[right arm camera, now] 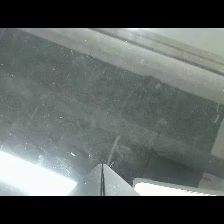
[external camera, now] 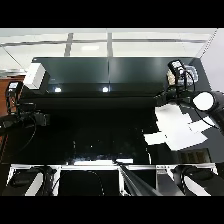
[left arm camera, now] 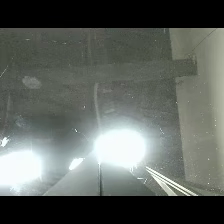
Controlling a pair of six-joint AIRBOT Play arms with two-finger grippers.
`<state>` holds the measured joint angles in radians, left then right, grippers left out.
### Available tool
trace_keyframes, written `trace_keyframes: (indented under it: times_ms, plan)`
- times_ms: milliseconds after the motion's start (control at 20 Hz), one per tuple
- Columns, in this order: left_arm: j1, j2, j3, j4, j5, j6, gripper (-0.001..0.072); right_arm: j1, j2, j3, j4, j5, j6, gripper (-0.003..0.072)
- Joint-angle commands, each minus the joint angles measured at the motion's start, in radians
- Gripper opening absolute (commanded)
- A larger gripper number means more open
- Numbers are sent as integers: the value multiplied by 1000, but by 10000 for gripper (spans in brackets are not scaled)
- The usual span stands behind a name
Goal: Fold the box and place the chain.
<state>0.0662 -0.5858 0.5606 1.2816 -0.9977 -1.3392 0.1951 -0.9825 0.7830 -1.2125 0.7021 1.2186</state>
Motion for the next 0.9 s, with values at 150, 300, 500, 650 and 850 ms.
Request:
trace_keyframes:
  times_ms: [150, 300, 500, 650, 850]
  plan:
    - [-1, 1, 0, 0, 0, 0, 25, 0, -1, 0, 0, 0, 0, 16]
    - [-1, 1, 0, 0, 0, 0, 25, 0, -1, 0, 0, 0, 0, 16]
    - [-1, 1, 0, 0, 0, 0, 25, 0, -1, 0, 0, 0, 0, 16]
    - [-1, 1, 0, 0, 0, 0, 25, 0, -1, 0, 0, 0, 0, 16]
    - [-1, 1, 0, 0, 0, 0, 25, 0, -1, 0, 88, -34, 1, 16]
